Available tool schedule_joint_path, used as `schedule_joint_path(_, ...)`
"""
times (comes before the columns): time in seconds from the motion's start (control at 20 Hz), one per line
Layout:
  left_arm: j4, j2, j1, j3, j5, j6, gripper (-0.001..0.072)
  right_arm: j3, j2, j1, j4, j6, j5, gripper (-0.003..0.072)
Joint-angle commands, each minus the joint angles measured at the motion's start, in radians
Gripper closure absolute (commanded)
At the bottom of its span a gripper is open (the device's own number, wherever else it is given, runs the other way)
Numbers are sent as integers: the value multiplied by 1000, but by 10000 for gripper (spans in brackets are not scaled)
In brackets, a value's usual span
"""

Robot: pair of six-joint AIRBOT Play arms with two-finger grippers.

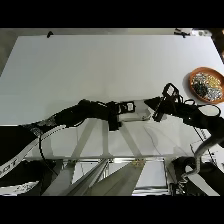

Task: Fold the box and place the chain.

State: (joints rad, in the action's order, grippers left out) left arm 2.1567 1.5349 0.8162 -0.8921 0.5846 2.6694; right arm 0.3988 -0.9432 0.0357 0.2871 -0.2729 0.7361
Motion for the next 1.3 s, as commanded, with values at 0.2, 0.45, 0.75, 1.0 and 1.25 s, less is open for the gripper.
schedule_joint_path(0.2,0,0,1,0,2,0,365,0,-166,78,-97,-48,-162,673)
schedule_joint_path(0.45,0,0,1,0,2,0,365,0,-173,94,100,130,-233,673)
schedule_joint_path(0.75,0,0,1,1,2,0,365,0,-172,94,254,293,-220,673)
schedule_joint_path(1.0,0,0,1,0,2,0,365,34,-128,94,251,330,-188,673)
schedule_joint_path(1.25,0,0,1,0,2,0,365,99,-12,93,306,400,-128,673)
